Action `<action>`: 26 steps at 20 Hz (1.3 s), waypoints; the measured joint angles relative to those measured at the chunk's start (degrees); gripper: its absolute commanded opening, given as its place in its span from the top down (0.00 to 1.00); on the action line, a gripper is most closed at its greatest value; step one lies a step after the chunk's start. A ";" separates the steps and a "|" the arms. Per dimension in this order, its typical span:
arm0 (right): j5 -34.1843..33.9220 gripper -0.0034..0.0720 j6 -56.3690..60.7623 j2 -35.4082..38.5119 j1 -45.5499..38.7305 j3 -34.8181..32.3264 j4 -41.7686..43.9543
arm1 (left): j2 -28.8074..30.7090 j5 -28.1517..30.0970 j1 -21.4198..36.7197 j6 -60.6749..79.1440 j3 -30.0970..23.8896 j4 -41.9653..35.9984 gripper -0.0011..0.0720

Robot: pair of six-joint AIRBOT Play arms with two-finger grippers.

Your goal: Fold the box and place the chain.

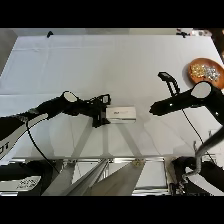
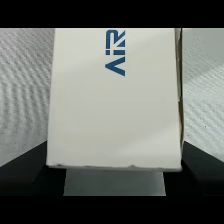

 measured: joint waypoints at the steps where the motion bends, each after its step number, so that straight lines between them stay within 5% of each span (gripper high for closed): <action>1: 0.96 0.94 1.14 -0.07 -0.07 0.13 -0.87 | 0.02 -0.09 0.00 -0.02 0.00 -0.68 0.64; 6: 3.02 0.94 3.32 -0.20 -0.24 0.31 -2.91 | 3.80 3.58 1.38 -0.15 -0.02 -4.59 0.64; 12: 2.99 0.94 3.89 -0.22 -0.24 0.33 -3.52 | 11.61 19.71 11.82 -8.70 -0.02 -0.83 0.64; 15: 2.54 0.94 4.00 -0.22 -0.26 0.33 -3.58 | 13.44 22.14 21.68 -22.03 -0.02 8.20 0.64; 20: 1.92 0.94 4.02 -0.22 -0.26 0.33 -3.48 | 14.27 17.51 39.08 -48.24 -0.04 33.16 0.60; 26: 1.79 0.94 4.00 -0.22 -0.26 0.33 -3.32 | 14.45 11.76 50.21 -61.33 -0.02 44.96 0.10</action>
